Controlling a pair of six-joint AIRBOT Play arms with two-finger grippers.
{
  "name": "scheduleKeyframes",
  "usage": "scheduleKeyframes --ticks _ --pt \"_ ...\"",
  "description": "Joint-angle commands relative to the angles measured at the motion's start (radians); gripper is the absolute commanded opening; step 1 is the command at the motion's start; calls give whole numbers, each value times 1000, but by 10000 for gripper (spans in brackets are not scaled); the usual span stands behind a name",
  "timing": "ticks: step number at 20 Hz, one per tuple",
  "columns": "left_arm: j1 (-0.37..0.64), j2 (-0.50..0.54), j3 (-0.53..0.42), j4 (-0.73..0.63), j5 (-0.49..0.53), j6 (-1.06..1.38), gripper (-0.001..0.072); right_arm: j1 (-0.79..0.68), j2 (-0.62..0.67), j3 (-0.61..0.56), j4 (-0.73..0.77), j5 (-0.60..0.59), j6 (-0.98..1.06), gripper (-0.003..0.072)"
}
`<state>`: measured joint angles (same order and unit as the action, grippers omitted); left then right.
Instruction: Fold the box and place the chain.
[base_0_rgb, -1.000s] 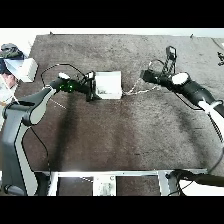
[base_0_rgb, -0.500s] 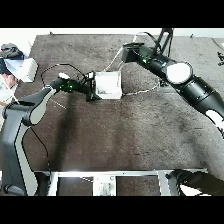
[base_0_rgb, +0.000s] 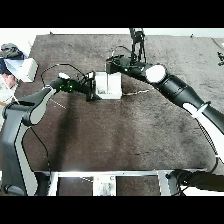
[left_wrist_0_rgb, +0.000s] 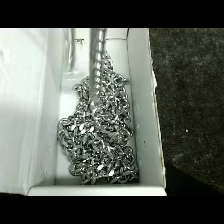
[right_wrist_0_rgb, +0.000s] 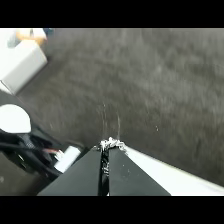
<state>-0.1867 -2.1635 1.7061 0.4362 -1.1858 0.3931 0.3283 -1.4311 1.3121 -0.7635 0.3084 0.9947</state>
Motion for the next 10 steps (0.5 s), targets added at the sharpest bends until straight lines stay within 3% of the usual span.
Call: scheduleKeyframes --ticks 1,3,4,5,6,7,10 --pt "1 0 1 0 0 0 254 -27 -41 0 -3 73 15 -7" --pt "1 0 1 0 0 0 254 -45 -44 -7 -37 98 16 23" --pt "1 0 0 0 0 0 254 -60 -44 -11 -40 116 16 292" --pt "1 0 1 0 0 0 254 -83 -44 -18 -41 151 16 331" --pt "1 0 1 -1 0 0 254 -110 -43 -29 -42 187 16 208" --pt "1 0 1 -1 0 0 254 -146 -38 -53 -43 216 23 172" --pt "1 0 0 -1 0 0 254 -278 12 -185 -44 233 47 173"
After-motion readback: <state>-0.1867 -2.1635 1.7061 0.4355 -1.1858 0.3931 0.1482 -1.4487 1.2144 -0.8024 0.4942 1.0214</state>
